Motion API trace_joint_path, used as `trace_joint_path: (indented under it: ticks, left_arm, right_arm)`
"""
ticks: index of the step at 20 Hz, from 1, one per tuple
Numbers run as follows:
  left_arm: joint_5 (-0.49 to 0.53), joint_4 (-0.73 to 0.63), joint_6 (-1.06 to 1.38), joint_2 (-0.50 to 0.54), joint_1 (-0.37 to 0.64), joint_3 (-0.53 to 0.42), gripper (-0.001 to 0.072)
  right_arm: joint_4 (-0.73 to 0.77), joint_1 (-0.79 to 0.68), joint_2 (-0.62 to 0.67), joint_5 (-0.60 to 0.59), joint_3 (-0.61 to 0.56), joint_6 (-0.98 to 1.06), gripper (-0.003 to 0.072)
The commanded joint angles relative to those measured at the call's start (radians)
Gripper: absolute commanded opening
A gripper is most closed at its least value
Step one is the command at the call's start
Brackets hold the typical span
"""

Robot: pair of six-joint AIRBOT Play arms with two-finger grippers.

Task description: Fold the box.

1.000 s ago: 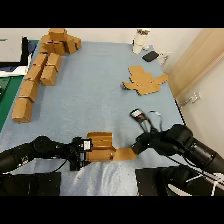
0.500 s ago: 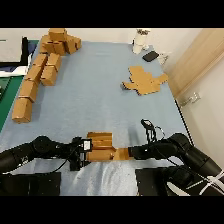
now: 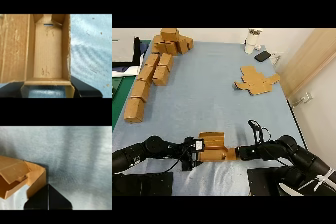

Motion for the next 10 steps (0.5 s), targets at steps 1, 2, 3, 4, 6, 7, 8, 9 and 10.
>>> trace_joint_path:
  ticks: [1, 2, 3, 4, 6, 7, 8, 9, 10]
  left_arm:
    - [0.0, 0.0, -0.001, 0.0, 0.0, 0.0, 0.0476]
    - [0.0, 0.0, -0.001, 0.0, 0.0, 0.0, 0.0476]
    - [0.0, 0.0, 0.0, 0.0, 0.0, 0.0, 0.0477]
    - [0.0, 0.0, 0.0, 0.0, 0.0, 0.0, 0.0476]
    - [0.0, 0.0, -0.001, 0.0, 0.0, 0.0, 0.0477]
    - [0.0, 0.0, 0.0, 0.0, 0.0, 0.0, 0.0477]
    - [0.0, 0.0, 0.0, 0.0, 0.0, 0.0, 0.0476]
    - [0.0, 0.0, 0.0, 0.0, 0.0, 0.0, 0.0477]
    - [0.0, 0.0, 0.0, 0.0, 0.0, 0.0, 0.0476]
  right_arm:
    - [0.035, 0.005, -0.011, 0.028, 0.0, -0.029, 0.0001]
    - [0.037, 0.005, -0.011, 0.028, 0.0, -0.035, 0.0001]
    - [0.043, 0.005, -0.01, 0.027, 0.0, -0.037, 0.0001]
    - [0.052, 0.005, -0.008, 0.027, 0.0, -0.037, 0.0001]
    - [0.09, 0.005, -0.008, 0.027, 0.001, -0.061, 0.0002]
    - [0.108, 0.006, -0.008, 0.027, 0.002, -0.073, 0.0002]
    - [0.111, 0.005, -0.008, 0.025, 0.007, -0.074, 0.0002]
    - [0.113, 0.006, -0.008, 0.024, 0.015, -0.074, 0.0002]
    - [0.114, 0.006, -0.009, 0.023, 0.026, -0.073, 0.0003]
